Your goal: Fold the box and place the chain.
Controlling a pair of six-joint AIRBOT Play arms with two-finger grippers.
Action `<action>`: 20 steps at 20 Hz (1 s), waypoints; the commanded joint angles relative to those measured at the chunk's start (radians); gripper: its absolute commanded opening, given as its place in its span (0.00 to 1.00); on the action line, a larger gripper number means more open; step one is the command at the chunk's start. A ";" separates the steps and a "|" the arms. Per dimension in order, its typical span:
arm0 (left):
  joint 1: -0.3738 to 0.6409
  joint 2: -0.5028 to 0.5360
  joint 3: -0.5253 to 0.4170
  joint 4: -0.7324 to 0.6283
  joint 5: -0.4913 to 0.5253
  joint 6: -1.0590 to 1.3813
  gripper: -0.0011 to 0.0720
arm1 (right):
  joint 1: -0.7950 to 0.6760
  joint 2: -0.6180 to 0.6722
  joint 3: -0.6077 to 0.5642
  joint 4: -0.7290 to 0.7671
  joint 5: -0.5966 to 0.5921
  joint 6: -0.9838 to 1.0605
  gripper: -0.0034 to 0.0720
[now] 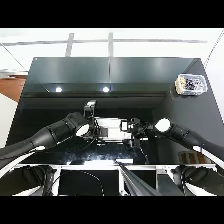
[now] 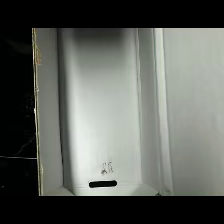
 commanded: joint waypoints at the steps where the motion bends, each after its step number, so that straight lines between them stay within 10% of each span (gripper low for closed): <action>1: 0.000 -0.006 0.018 0.019 0.000 -0.016 0.56 | 0.001 -0.001 0.000 0.000 0.000 0.000 0.68; 20: -0.018 -0.141 0.115 0.030 -0.101 -0.033 0.32 | 0.001 -0.001 0.000 0.000 0.000 0.000 0.68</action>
